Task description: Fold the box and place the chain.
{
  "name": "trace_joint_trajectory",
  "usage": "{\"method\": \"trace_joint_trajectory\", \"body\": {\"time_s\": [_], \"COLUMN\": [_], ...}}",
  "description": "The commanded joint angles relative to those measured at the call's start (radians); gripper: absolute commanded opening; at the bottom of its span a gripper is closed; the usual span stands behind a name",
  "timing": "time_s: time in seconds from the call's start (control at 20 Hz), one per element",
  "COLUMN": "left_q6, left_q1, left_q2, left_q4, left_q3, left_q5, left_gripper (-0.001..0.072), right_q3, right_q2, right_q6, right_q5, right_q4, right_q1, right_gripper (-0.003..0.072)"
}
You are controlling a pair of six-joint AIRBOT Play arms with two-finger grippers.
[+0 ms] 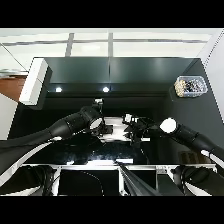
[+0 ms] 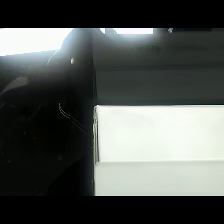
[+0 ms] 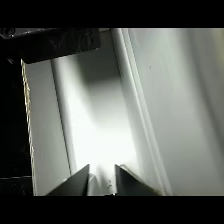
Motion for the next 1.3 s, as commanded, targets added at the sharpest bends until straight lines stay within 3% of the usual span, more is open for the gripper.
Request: {"method": "trace_joint_trajectory", "body": {"time_s": [0.0, 0.05, 0.1, 0.3, 0.45, 0.55, 0.7, 0.9, 1.05, 1.25], "left_q6": [0.001, 0.001, 0.001, 0.000, 0.001, 0.001, 0.001, 0.001, 0.001, 0.001], "left_q1": [0.000, 0.000, 0.000, 0.000, 0.000, 0.000, 0.000, 0.000, 0.000, 0.000], "left_q2": [-0.001, -0.001, -0.001, -0.001, -0.001, -0.001, -0.001, -0.001, -0.001, -0.001], "left_q4": [0.000, 0.000, 0.002, 0.011, 0.010, 0.007, 0.007, 0.007, 0.007, 0.007], "left_q3": [0.000, 0.000, 0.000, 0.000, 0.000, 0.000, 0.000, 0.000, 0.000, 0.000], "left_q5": [-0.013, -0.018, -0.022, -0.026, -0.026, -0.026, -0.026, -0.026, -0.026, -0.026], "left_gripper": [0.0030, 0.0030, 0.0030, 0.0030, 0.0030, 0.0030, 0.0030, 0.0030, 0.0030, 0.0030], "right_q3": [0.001, 0.001, 0.001, 0.002, 0.001, 0.001, -0.002, -0.053, -0.062, -0.061], "right_q2": [0.000, 0.005, 0.022, 0.183, 0.277, 0.279, 0.226, 0.061, -0.067, -0.124], "right_q6": [0.003, 0.016, 0.039, 0.248, 0.570, 0.841, 1.095, 1.044, 1.027, 0.864], "right_q5": [0.001, 0.023, 0.057, 0.346, 0.488, 0.433, 0.381, 0.456, 0.461, 0.445], "right_q4": [0.000, 0.000, -0.002, -0.116, -0.286, -0.395, -0.388, -0.179, -0.138, 0.089], "right_q1": [-0.003, -0.013, -0.032, -0.209, -0.440, -0.599, -0.768, -0.751, -0.649, -0.520], "right_gripper": [0.0296, 0.0132, 0.0060, 0.0060, 0.0060, 0.0060, 0.0060, 0.0059, 0.0060, 0.0086]}}
